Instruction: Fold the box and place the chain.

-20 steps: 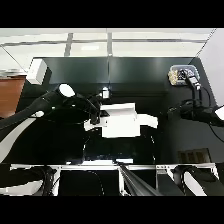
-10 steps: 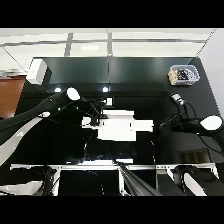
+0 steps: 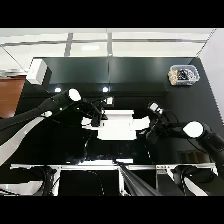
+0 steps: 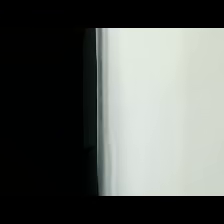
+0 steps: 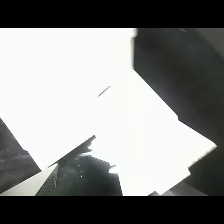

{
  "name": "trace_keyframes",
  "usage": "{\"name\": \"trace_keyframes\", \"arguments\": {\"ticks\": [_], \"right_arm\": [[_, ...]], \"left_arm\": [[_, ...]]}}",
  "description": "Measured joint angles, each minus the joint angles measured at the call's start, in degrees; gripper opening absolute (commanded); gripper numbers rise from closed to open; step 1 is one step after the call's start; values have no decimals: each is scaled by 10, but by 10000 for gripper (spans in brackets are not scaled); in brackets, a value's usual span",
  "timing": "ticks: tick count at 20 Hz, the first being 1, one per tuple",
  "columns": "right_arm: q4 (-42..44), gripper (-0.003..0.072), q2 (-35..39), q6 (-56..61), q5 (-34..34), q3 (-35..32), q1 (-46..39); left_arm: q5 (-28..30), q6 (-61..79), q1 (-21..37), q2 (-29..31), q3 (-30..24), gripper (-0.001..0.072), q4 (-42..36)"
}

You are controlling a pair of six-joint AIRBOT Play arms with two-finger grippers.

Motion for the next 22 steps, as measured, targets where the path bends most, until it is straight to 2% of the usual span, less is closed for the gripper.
{"name": "trace_keyframes", "arguments": {"ticks": [4,7,14,18,22], "right_arm": [[-17,644,-2,-141,-14,0,47],[-36,645,-2,-193,-15,2,70],[-104,644,-2,-215,27,56,68],[-114,635,-2,-213,81,73,60],[-121,635,-2,-210,91,78,43]], "left_arm": [[0,-2,0,0,0,26,0],[0,-4,0,0,0,26,0],[-1,-4,0,0,0,26,0],[-1,-4,0,0,0,26,0],[-1,-4,0,0,0,26,0]]}}
